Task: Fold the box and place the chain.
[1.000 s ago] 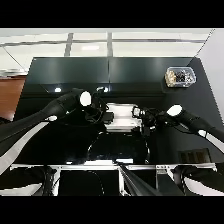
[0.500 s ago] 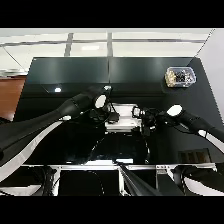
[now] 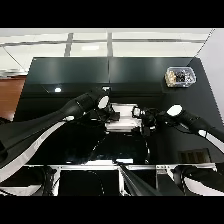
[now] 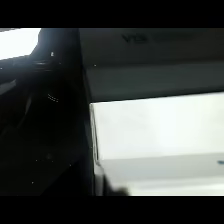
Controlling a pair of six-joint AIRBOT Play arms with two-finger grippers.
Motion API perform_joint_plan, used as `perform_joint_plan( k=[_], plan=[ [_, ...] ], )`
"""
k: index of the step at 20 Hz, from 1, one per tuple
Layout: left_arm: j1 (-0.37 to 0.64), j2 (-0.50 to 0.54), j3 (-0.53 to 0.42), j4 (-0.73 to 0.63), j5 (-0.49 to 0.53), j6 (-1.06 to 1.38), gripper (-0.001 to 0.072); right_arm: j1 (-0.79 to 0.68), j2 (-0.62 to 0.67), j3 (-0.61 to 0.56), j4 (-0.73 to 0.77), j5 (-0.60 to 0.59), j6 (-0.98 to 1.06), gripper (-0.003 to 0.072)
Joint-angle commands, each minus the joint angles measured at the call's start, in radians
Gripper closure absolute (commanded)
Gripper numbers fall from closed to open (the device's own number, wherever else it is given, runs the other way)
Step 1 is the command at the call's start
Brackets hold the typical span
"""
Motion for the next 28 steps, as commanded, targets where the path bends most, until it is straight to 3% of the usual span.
perform_joint_plan(
  k=[1,3,5,6,11,15,17,20,23,24,28],
  plan=[
    [-0.011,-0.001,0.001,-0.006,0.008,-0.045,0.0685,0.000,0.000,0.000,0.002,-0.003,0.000,0.0448],
    [-0.011,-0.001,0.001,-0.037,0.000,-0.044,0.0642,0.000,0.000,0.000,0.002,-0.003,0.000,0.0448],
    [-0.011,-0.001,0.001,-0.059,0.000,-0.042,0.0254,0.000,0.000,0.000,0.002,-0.003,0.000,0.0448],
    [-0.011,-0.001,0.001,-0.055,0.000,-0.042,0.0214,0.000,0.000,0.000,0.002,-0.003,0.000,0.0448],
    [-0.012,-0.003,0.001,0.047,-0.016,-0.066,0.0216,0.000,0.000,0.000,0.002,-0.003,0.000,0.0448],
    [-0.013,-0.003,0.001,0.049,-0.010,-0.093,0.0233,0.000,0.000,0.000,0.002,-0.003,0.000,0.0448],
    [-0.011,-0.003,0.001,0.046,-0.002,-0.095,0.0492,0.000,0.000,0.000,0.002,-0.003,0.000,0.0448],
    [-0.011,-0.005,0.001,0.027,0.011,-0.095,0.0492,0.000,0.000,0.000,0.002,-0.003,0.000,0.0448],
    [-0.012,-0.013,0.001,0.026,0.003,-0.095,0.0595,0.000,0.000,0.000,0.002,-0.003,0.000,0.0448],
    [-0.012,-0.014,0.001,0.024,0.005,-0.091,0.0684,0.000,0.000,0.000,0.002,-0.003,0.001,0.0448],
    [-0.012,-0.014,0.001,0.025,-0.001,-0.090,0.0684,0.000,0.000,0.000,0.002,-0.003,0.000,0.0448]
  ],
)
